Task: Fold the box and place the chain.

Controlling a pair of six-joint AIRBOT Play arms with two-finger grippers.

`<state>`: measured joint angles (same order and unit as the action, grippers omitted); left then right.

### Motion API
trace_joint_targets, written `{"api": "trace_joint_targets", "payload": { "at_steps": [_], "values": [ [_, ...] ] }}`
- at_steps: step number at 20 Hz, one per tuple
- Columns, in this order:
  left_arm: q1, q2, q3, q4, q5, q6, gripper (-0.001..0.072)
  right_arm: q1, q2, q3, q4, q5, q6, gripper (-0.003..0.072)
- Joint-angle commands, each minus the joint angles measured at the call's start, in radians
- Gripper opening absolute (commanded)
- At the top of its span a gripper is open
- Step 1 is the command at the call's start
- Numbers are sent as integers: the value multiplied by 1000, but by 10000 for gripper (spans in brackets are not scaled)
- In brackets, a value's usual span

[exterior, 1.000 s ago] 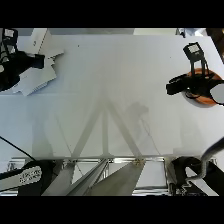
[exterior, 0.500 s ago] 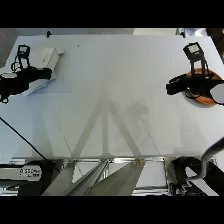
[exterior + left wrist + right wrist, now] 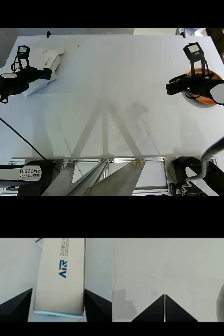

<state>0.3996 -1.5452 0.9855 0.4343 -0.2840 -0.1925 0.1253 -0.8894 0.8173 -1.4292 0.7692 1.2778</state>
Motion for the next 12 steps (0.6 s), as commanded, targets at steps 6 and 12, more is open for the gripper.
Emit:
{"api": "trace_joint_targets", "payload": {
  "at_steps": [6, 12],
  "values": [
    [1, 369, 1, 246, -53, -130, 699, -1, 1, 1, 0, 0, 0, 13],
    [-1, 662, 1, 226, -58, -158, 698, -1, 1, 1, 0, 0, 0, 13]
  ]
}}
